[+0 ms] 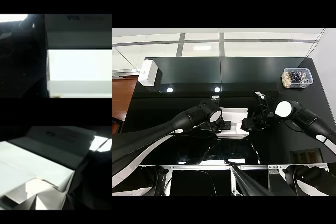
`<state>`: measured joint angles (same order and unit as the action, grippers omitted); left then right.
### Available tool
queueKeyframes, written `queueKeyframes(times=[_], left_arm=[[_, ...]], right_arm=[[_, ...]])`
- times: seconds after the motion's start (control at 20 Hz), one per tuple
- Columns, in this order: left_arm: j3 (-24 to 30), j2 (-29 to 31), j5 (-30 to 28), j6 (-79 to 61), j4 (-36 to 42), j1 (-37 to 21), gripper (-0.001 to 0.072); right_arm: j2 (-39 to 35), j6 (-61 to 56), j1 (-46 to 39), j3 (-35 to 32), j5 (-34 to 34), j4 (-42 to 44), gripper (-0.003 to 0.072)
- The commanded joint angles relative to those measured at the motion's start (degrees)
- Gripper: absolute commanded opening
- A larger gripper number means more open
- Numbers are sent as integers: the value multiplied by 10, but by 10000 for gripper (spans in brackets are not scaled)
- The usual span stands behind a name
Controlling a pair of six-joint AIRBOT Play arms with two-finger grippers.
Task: Fold the box and place the chain.
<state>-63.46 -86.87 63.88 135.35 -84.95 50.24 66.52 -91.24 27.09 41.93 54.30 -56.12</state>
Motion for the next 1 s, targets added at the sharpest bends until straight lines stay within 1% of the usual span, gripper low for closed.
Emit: queueKeyframes(times=[0.0,0.05,0.25,0.6,0.7,0.85,0.95], left_arm=[[0,0,0,0,0,0,27],[0,0,0,0,0,0,27],[0,0,0,0,0,0,27],[0,0,0,0,0,0,27],[0,0,0,0,0,0,27],[0,0,0,0,0,0,27],[0,0,0,0,0,0,27]], right_arm=[[11,-72,42,20,-9,-71,346],[19,-77,50,27,-5,-80,314],[51,-125,67,46,16,-128,314],[81,-178,85,62,35,-158,312],[98,-203,97,80,66,-184,312],[119,-250,126,111,116,-252,312],[122,-273,134,117,133,-263,312]])
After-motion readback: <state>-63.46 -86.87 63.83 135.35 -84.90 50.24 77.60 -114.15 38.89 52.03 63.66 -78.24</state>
